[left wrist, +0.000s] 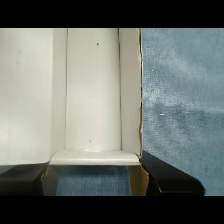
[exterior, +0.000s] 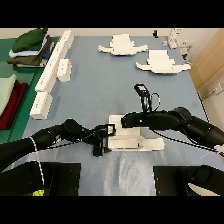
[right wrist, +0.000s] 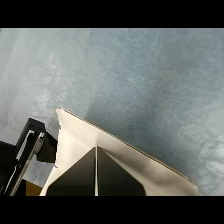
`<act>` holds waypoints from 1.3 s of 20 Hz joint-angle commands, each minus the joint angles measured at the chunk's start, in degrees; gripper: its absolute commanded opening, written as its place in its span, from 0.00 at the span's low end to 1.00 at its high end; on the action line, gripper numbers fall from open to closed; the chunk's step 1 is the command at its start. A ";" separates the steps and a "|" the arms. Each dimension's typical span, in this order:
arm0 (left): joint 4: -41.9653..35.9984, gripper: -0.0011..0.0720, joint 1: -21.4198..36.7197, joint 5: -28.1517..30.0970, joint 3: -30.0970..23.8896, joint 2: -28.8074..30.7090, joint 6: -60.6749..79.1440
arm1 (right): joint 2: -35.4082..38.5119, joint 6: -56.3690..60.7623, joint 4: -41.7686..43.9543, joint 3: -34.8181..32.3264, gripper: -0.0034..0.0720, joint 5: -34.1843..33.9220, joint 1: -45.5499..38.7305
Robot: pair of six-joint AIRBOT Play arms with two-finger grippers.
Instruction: Fold the box.
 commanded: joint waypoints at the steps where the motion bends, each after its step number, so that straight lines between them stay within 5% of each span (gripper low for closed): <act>1: 0.61 0.71 0.04 0.46 0.04 -0.09 -0.11 | -0.22 0.24 -2.64 0.92 0.06 -3.37 -0.02; 10: 1.16 0.71 0.04 0.39 0.02 -0.09 -0.09 | -8.17 0.22 -2.73 -1.16 0.05 -3.91 0.00; 21: 1.16 0.71 0.04 0.39 0.02 -0.09 -0.09 | -7.76 0.22 -2.69 -1.84 0.05 -3.91 0.00; 26: 1.16 0.71 0.04 0.39 0.02 -0.09 -0.09 | -0.74 0.15 -3.72 -1.73 0.06 -3.96 0.00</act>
